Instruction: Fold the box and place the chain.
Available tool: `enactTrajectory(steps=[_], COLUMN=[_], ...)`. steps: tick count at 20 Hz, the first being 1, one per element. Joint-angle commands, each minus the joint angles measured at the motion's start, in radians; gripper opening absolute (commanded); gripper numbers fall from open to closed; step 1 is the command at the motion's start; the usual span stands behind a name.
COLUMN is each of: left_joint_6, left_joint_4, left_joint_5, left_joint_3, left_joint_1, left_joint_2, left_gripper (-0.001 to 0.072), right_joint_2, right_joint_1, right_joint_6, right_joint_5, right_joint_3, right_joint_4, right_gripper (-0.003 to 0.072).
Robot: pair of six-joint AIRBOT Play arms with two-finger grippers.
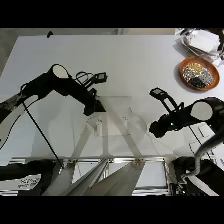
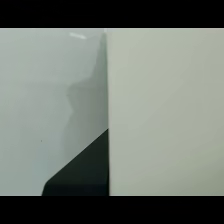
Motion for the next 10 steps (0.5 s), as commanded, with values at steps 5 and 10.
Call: enactTrajectory(steps=[5, 10], left_joint_6=[0.097, 0.131], left_joint_4=[-0.047, -0.043], left_joint_5=[0.219, 0.255], left_joint_3=[-0.056, -0.056], left_joint_1=[-0.084, -0.085], left_joint_2=[-0.02, -0.024], left_gripper=[0.0003, 0.0003], right_joint_2=[0.071, 0.071], right_joint_1=[0.0, 0.0], right_joint_6=[0.045, 0.044], right_joint_5=[0.036, -0.045], right_joint_3=[0.015, 0.015], right_joint_4=[-0.029, -0.029], right_gripper=[0.0368, 0.0368])
